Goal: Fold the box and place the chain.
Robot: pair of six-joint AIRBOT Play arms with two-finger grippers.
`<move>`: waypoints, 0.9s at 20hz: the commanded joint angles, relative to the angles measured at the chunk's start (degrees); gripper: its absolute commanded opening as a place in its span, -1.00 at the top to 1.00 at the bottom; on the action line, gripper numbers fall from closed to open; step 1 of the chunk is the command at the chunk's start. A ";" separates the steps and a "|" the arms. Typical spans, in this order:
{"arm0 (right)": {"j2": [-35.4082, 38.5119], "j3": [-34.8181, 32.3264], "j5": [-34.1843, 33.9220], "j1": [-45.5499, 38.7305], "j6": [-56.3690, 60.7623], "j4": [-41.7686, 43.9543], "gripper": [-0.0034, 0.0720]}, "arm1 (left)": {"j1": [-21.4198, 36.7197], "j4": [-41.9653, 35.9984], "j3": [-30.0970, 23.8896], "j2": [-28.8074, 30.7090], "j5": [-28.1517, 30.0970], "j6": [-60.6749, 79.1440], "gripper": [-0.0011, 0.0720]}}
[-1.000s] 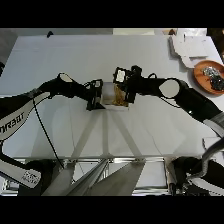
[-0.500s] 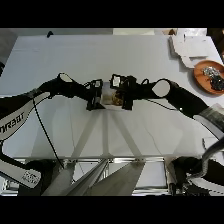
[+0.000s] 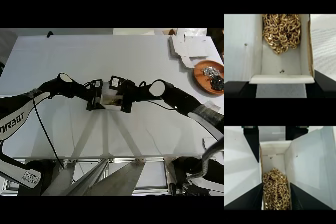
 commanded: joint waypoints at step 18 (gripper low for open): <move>-3.80 -8.98 11.93 -22.51 -39.26 16.65 -0.04 | 0.00 -0.02 0.02 0.00 0.00 0.00 0.05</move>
